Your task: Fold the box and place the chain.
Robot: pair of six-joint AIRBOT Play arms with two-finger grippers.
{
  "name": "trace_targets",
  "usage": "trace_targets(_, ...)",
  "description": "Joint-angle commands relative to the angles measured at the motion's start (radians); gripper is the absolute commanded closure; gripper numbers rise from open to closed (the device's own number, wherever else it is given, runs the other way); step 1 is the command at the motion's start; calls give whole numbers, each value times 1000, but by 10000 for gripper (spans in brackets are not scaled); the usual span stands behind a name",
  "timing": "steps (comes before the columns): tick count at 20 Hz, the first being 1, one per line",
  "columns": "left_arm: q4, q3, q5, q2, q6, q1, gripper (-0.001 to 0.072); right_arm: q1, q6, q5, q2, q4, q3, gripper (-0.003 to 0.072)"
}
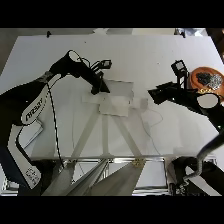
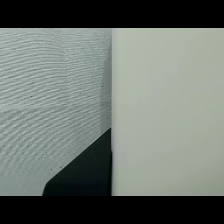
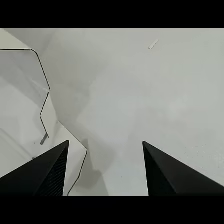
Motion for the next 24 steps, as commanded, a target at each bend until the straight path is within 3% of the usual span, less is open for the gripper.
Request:
trace_targets(1, -6, 0, 19, -2, 1, -1, 706, 0, 0, 0, 1, -4, 1, 192)
trace_targets(6, 48, 0, 99, -2, -50, -10, 706, 0, 1, 0, 1, -4, 1, 192)
trace_targets(10, 50, 0, 104, -2, -85, -17, 706, 0, 1, 0, 1, -4, 1, 193)
trace_targets(18, -39, 0, 142, -2, -66, -26, 707, 0, 1, 0, 1, -4, 1, 194)
trace_targets(24, 64, -1, 145, -3, -66, -44, 706, 0, 0, 0, 0, -4, 1, 198)
